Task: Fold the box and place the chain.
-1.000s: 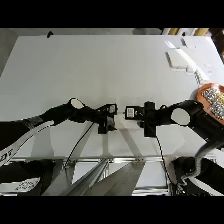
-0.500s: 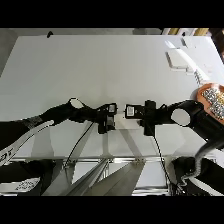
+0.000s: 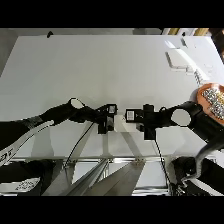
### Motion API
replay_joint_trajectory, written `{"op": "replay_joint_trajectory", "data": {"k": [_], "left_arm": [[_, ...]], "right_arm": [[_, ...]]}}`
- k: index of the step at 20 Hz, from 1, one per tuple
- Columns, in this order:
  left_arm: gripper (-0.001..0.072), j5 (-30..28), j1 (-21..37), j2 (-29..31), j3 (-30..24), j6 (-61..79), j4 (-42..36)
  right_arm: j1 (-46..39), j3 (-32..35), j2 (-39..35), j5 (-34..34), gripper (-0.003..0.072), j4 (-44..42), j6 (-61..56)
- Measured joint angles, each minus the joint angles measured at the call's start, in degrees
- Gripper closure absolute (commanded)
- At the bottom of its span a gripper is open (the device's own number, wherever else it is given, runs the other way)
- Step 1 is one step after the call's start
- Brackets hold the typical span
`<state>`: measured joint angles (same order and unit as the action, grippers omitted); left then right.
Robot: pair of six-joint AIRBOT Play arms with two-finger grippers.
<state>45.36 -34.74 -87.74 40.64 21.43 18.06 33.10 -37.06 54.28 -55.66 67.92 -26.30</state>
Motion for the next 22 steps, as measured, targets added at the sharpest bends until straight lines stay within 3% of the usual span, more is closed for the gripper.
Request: {"op": "replay_joint_trajectory", "data": {"k": [6,9,12,15,22], "left_arm": [[0.0419,-0.1,0.0,0.0,0.0,-0.2,-0.1],[0.0419,-0.2,0.0,0.0,0.0,-0.2,-0.2],[0.0419,-0.3,0.0,0.0,0.0,-0.2,-0.2],[0.0419,-0.3,0.0,0.0,0.0,-0.2,-0.2],[0.0419,-0.2,0.0,0.0,0.0,-0.2,-0.2]], "right_arm": [[0.0,0.5,-0.2,4.4,0.0431,2.1,0.7],[0.0,0.5,-0.7,5.5,0.0498,2.7,0.7],[0.0,0.5,-1.0,6.4,0.051,3.0,0.7],[0.0,0.5,-1.1,6.8,0.0587,3.1,0.8],[0.0,0.5,0.5,6.8,0.0555,2.1,0.8]]}}
